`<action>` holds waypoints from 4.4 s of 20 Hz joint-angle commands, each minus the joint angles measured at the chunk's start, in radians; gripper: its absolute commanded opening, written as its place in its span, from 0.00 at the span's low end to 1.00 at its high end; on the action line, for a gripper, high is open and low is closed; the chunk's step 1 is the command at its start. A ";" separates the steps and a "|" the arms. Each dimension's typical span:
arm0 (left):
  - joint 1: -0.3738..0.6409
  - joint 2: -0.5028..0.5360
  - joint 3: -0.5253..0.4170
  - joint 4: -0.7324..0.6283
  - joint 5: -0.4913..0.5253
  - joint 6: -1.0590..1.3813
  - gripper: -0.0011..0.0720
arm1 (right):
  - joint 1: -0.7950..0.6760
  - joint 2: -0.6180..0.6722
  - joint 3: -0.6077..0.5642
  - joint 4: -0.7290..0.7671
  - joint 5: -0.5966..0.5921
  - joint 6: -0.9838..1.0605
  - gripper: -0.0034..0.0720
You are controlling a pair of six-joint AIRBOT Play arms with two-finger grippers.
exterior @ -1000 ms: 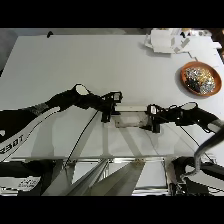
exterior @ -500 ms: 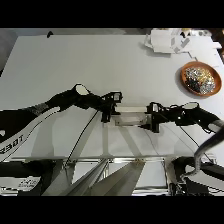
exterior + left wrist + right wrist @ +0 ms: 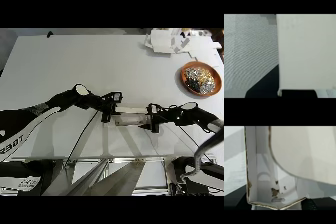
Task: Fold the box and place the chain.
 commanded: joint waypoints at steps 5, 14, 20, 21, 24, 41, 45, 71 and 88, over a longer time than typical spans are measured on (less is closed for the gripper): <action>0.000 0.000 0.000 0.000 0.001 0.000 0.03 | 0.004 -0.003 -0.002 -0.028 -0.017 0.000 0.65; 0.000 0.000 0.000 0.000 0.001 0.000 0.03 | 0.004 -0.003 -0.002 -0.029 -0.013 0.000 0.66; 0.000 0.000 0.000 0.000 0.001 0.000 0.03 | 0.004 -0.003 -0.002 -0.029 -0.013 0.000 0.66; 0.000 0.000 0.000 0.000 0.001 0.000 0.03 | 0.004 -0.003 -0.002 -0.029 -0.013 0.000 0.66; 0.000 0.000 0.000 0.000 0.001 0.000 0.03 | 0.004 -0.003 -0.002 -0.029 -0.013 0.000 0.66; 0.006 0.030 0.000 0.007 -0.050 -0.008 0.57 | 0.004 -0.003 -0.002 -0.029 -0.013 0.000 0.66; 0.024 0.146 0.000 0.163 -0.057 -0.216 0.71 | 0.004 -0.003 -0.002 -0.029 -0.013 0.000 0.66; -0.253 0.191 0.000 0.274 0.522 -0.719 0.03 | 0.004 -0.003 -0.002 -0.029 -0.013 0.000 0.66; -0.083 0.430 -0.002 0.597 -0.156 -0.918 0.02 | 0.004 -0.003 -0.002 -0.029 -0.013 0.000 0.66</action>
